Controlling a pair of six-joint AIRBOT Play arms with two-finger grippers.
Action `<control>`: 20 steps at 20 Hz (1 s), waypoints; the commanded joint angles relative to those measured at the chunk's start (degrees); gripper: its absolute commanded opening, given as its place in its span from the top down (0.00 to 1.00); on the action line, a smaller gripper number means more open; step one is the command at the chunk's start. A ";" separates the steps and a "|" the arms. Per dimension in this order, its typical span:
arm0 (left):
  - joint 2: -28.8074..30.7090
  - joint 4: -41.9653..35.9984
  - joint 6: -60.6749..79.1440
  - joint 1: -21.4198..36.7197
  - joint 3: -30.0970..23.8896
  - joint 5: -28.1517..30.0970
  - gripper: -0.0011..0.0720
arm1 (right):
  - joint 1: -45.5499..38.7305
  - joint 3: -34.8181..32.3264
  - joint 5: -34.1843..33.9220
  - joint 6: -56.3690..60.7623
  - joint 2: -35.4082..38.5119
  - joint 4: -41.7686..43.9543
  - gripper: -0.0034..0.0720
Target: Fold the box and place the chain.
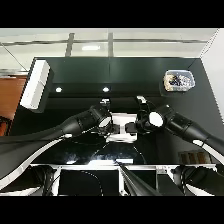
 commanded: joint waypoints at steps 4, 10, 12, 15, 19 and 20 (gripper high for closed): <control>0.02 0.02 -0.04 0.02 0.02 0.13 0.95 | 2.40 2.71 4.13 8.50 -3.89 -4.48 0.63; 0.02 0.02 -0.09 0.02 0.02 0.17 0.95 | 3.61 2.78 5.25 11.82 -6.27 -6.80 0.63; 0.02 0.02 -0.09 0.00 0.02 0.17 0.95 | 4.00 2.86 5.11 12.79 -6.56 -6.82 0.77; 0.02 0.00 -0.09 0.00 0.02 0.15 0.95 | 4.39 2.91 4.66 13.29 -6.64 -6.97 0.94; 0.02 0.00 -0.07 0.00 0.02 0.15 0.95 | 4.39 2.91 4.52 14.05 -6.64 -6.97 0.94; 0.02 -0.02 -0.09 0.00 0.02 0.15 0.95 | 4.39 2.91 4.50 14.03 -6.62 -6.95 0.93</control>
